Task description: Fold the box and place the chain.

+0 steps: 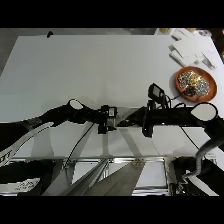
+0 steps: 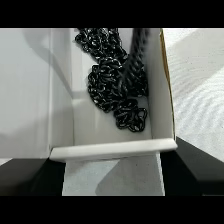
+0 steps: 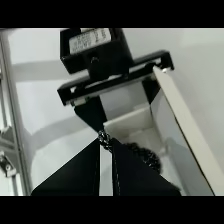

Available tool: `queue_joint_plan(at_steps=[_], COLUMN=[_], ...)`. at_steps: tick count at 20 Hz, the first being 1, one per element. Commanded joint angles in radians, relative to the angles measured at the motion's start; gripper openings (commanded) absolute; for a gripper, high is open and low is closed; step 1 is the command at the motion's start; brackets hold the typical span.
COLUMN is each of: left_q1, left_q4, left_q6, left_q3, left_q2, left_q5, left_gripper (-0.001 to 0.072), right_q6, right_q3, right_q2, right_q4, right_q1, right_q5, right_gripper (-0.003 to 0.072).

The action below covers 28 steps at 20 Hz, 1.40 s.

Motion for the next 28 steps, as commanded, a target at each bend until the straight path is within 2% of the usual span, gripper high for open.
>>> queue_joint_plan(at_steps=[1, 4, 6, 7, 8, 9, 12, 13, 15, 18, 19, 20, 21, 22, 23, 28], left_q1=[0.0, 0.0, 0.0, 0.0, 0.0, 0.0, 0.0, 0.0, 0.0, 0.0, 0.0, 0.0, 0.0, 0.0, 0.0, 0.0], left_q4=[0.0, 0.0, 0.0, 0.0, 0.0, 0.0, 0.0, 0.0, 0.0, 0.0, 0.0, 0.0, 0.0, 0.0, 0.0, 0.0], left_q6=[0.0, 0.0, 0.0, 0.0, 0.0, 0.0, 0.0, 0.0, 0.0, 0.0, 0.0, 0.0, 0.0, 0.0, 0.0, 0.0], left_q3=[0.0, 0.0, 0.0, 0.0, 0.0, 0.0, 0.0, 0.0, 0.0, 0.0, 0.0, 0.0, 0.0, 0.0, 0.0, 0.0], left_q2=[0.0, 0.0, 0.0, 0.0, 0.0, 0.0, 0.0, 0.0, 0.0, 0.0, 0.0, 0.0, 0.0, 0.0, 0.0, 0.0], left_q5=[0.0, 0.0, 0.0, 0.0, 0.0, 0.0, 0.0, 0.0, 0.0, 0.0, 0.0, 0.0, 0.0, 0.0, 0.0, 0.0], left_gripper=[0.0009, 0.0009, 0.0009, 0.0009, 0.0009, 0.0009, 0.0009, 0.0009, 0.0009, 0.0009, 0.0009, 0.0009, 0.0009, 0.0009, 0.0009, 0.0009], right_q6=[0.001, 0.001, 0.002, 0.009, 0.031, 0.079, 0.311, 0.402, 0.626, 1.001, 1.065, 1.089, 1.093, 1.093, 1.093, 1.099], right_q3=[0.001, 0.004, 0.035, 0.067, 0.109, 0.156, 0.242, 0.243, 0.242, 0.241, 0.241, 0.241, 0.241, 0.241, 0.241, 0.241], right_q2=[-0.059, -0.056, -0.043, -0.032, -0.021, -0.014, -0.013, -0.014, -0.037, -0.111, -0.145, -0.175, -0.204, -0.23, -0.255, -0.352], right_q4=[-0.048, -0.048, -0.086, -0.128, -0.17, -0.202, -0.269, -0.296, -0.471, -0.818, -0.875, -0.897, -0.898, -0.9, -0.911, -0.935], right_q1=[0.037, 0.038, 0.038, 0.029, 0.001, -0.047, -0.232, -0.289, -0.366, -0.372, -0.372, -0.372, -0.372, -0.367, -0.356, -0.287], right_q5=[-0.013, -0.016, -0.01, 0.001, 0.016, 0.04, 0.051, 0.026, -0.013, -0.059, -0.06, -0.061, -0.061, -0.062, -0.068, -0.111], right_gripper=[0.0061, 0.0321, 0.0313, 0.0251, 0.0154, 0.0129, 0.0128, 0.0109, 0.0018, 0.0018, 0.0018, 0.0021, 0.0088, 0.0212, 0.0304, 0.0295])
